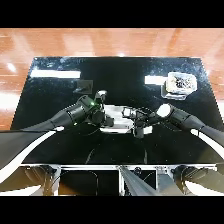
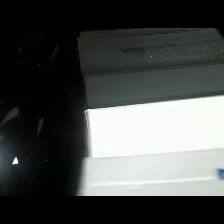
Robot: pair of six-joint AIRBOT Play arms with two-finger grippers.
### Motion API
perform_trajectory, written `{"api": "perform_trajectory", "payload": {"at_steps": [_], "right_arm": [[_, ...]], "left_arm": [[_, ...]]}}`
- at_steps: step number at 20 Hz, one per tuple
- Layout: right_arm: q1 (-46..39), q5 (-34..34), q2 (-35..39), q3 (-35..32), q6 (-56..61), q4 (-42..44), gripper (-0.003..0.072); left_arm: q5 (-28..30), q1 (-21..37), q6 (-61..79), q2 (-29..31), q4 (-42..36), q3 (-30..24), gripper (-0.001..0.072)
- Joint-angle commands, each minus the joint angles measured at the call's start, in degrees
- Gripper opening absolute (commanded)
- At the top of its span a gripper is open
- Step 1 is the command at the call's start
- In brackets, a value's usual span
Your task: Fold the box and place the chain.
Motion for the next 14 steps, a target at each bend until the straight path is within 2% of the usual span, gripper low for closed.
{"api": "perform_trajectory", "payload": {"at_steps": [1, 9, 10, 12, 14], "right_arm": [[0.0, 0.1, 0.0, 0.0, 0.3, 0.1, 0.0543], [0.0, 0.1, 0.0, 0.0, 0.3, 0.1, 0.0543], [0.0, 0.1, 0.0, 0.0, 0.3, 0.1, 0.0543], [0.0, 0.1, 0.0, 0.0, 0.3, 0.2, 0.0543], [0.0, 0.3, 0.0, 0.0, 0.3, 0.2, 0.0543]], "left_arm": [[0.6, 0.0, -0.5, 0.0, -0.6, 0.0, 0.0370], [0.8, -0.2, -0.5, 0.0, -0.4, 0.0, 0.0362], [0.8, -0.2, -0.5, 0.0, -0.4, 0.0, 0.0281], [0.8, -0.2, -0.4, 0.0, -0.5, 0.0, 0.0048], [0.7, -0.2, -0.5, 0.0, -0.7, 0.0, 0.0019]]}}
